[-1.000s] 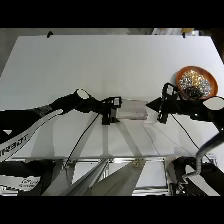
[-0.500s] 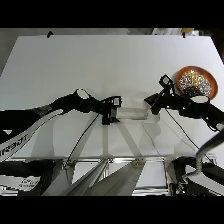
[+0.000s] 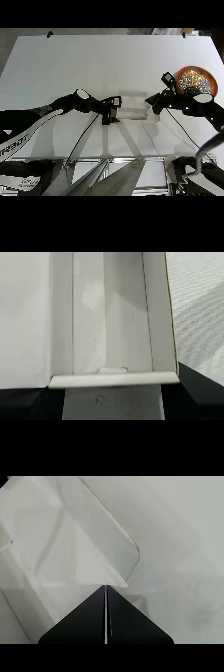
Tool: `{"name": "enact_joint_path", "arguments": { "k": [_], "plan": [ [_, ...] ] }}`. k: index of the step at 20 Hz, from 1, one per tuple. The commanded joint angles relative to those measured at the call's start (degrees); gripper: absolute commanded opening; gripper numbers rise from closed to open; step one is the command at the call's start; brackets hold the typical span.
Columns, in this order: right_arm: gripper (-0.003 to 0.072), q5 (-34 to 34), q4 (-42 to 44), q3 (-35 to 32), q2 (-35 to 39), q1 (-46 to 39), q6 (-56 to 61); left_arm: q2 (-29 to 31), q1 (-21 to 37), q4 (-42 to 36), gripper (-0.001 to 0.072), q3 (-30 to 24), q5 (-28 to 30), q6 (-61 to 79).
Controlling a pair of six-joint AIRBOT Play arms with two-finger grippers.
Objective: Fold the box and place the chain.
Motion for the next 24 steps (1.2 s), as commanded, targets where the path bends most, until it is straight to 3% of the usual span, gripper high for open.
{"name": "enact_joint_path", "arguments": {
  "k": [1, 4, 5, 6, 8, 10, 12, 17, 24],
  "plan": [
    [0.0020, 4.2, -16.5, 0.7, 8.4, 0.0, 3.0, 0.0, 0.0, 0.0, 0.0270, 0.0, 0.0, 0.0],
    [0.0025, 9.1, -31.7, 0.7, 12.9, 0.0, 2.6, 0.0, 0.0, 0.0, 0.0270, 0.0, -0.1, 0.0],
    [0.0092, 10.5, -34.1, 0.7, 12.8, 0.0, 0.9, 0.0, 0.0, 0.0, 0.0270, 0.0, -0.1, 0.0],
    [0.0233, 11.6, -34.3, 0.7, 12.3, 0.0, -1.8, 0.0, 0.0, 0.0, 0.0270, 0.0, -0.1, 0.0],
    [0.0297, 12.5, -33.1, 0.7, 11.4, 1.8, -7.0, 0.0, 0.0, 0.0, 0.0270, 0.0, -0.2, 0.0],
    [0.0289, 12.7, -32.7, 0.7, 10.3, 5.8, -11.4, 0.0, 0.0, 0.0, 0.0270, 0.0, -0.2, 0.0],
    [0.0182, 10.2, -32.2, 0.7, 8.3, 9.1, -12.3, 0.0, 0.0, 0.0, 0.0270, 0.0, -0.2, 0.0],
    [0.0181, 4.9, -30.1, 0.7, 1.9, 10.4, -12.3, 0.0, 0.0, 0.0, 0.0270, 0.0, -0.2, 0.0],
    [0.0179, 3.4, -23.6, 0.7, 0.9, 10.4, -12.4, 0.0, 0.0, 0.0, 0.0270, 0.0, -0.2, 0.0]
  ]
}}
